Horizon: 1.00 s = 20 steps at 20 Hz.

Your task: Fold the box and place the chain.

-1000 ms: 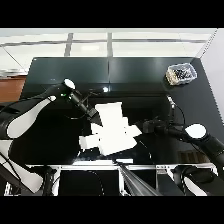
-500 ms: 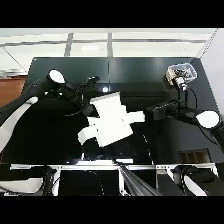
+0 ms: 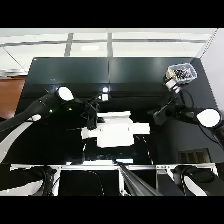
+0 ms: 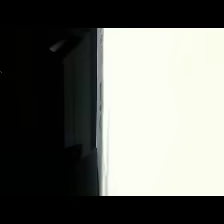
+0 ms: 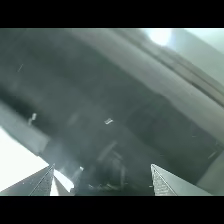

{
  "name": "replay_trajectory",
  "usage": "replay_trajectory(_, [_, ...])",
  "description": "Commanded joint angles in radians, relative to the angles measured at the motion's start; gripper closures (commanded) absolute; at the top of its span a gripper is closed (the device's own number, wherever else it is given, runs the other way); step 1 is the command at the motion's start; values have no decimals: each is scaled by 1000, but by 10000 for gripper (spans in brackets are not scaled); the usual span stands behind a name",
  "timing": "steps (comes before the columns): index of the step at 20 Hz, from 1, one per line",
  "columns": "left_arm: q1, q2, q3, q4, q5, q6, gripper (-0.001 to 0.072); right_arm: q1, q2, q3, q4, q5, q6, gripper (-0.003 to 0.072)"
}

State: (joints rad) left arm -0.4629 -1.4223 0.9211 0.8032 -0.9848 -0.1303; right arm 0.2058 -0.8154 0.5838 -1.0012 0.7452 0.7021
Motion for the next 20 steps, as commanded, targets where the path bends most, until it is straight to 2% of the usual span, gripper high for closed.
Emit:
replay_trajectory(1, [-36,-26,4,16,147,105,678,68,0,-13,-2,67,-241,-16])
replay_trajectory(6, [-32,-70,16,23,130,104,679,179,-78,-29,0,131,-293,-22])
replay_trajectory(9, [-28,-70,25,23,105,101,679,258,-126,-30,-3,106,-349,-22])
replay_trajectory(14, [-29,-70,25,23,105,101,678,309,-226,-31,5,100,-545,-21])
replay_trajectory(20, [-29,-70,25,23,104,101,678,403,-300,-26,120,-98,-516,-19])
